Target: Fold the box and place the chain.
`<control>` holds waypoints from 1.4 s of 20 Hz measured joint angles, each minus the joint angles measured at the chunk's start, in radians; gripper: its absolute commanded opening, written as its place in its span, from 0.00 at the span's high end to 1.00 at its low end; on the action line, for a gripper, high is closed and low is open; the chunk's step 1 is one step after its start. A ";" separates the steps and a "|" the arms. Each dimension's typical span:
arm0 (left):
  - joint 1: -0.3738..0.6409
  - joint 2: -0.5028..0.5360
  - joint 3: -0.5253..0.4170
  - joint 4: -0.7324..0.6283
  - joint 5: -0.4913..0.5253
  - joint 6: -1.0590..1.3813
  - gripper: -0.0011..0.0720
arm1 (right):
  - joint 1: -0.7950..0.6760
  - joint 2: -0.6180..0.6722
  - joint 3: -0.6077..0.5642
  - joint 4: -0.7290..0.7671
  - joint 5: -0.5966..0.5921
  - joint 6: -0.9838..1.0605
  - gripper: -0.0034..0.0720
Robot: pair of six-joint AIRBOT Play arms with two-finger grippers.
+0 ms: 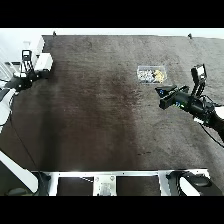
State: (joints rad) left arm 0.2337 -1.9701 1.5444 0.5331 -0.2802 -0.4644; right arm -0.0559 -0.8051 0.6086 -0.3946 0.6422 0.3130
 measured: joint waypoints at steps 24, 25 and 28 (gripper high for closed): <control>-0.074 0.538 -0.129 -0.017 -0.268 0.170 0.97 | -0.010 0.126 0.000 0.003 -0.103 0.000 0.94; -0.091 0.612 -0.185 -0.041 -0.250 0.211 0.97 | -0.010 0.145 0.000 0.003 -0.122 0.000 0.94; -0.130 0.836 -0.392 -0.126 -0.225 0.340 0.97 | -0.011 0.188 -0.006 0.003 -0.154 0.013 0.94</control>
